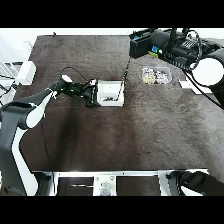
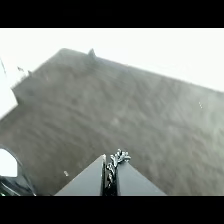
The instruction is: Fold the box and place the chain.
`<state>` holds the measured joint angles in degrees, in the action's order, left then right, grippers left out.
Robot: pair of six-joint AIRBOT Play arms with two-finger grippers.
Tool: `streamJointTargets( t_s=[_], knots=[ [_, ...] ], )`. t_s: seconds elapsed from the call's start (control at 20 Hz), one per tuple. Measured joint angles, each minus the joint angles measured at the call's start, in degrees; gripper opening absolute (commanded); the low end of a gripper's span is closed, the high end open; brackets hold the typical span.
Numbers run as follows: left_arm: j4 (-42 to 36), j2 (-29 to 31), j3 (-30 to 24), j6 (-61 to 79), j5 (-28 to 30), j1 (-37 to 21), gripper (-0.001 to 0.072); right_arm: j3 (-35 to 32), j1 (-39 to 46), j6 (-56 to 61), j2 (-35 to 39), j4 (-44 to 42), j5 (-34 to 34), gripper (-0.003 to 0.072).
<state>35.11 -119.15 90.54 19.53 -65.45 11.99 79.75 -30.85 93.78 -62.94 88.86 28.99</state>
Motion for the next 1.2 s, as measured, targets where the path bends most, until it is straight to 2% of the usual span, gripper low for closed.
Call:
streamJointTargets(
  t_s=[0.85, 1.0, 1.2],
  knots=[
    [0.0, 0.0, 0.0, 0.0, 0.0, 0.0, 0.0469, 1.1, -2.2, -1.2, -1.9, 0.3, -7.8, 0.0002],
    [0.0, 0.0, 0.0, 0.0, 0.0, 0.0, 0.0469, -1.9, -2.2, -1.2, -4.2, -0.2, -7.0, 0.0002],
    [0.0, 0.0, 0.0, 0.0, 0.0, 0.0, 0.0469, -11.3, -2.2, -1.0, -10.8, -1.7, -9.3, -0.0001]
  ],
)
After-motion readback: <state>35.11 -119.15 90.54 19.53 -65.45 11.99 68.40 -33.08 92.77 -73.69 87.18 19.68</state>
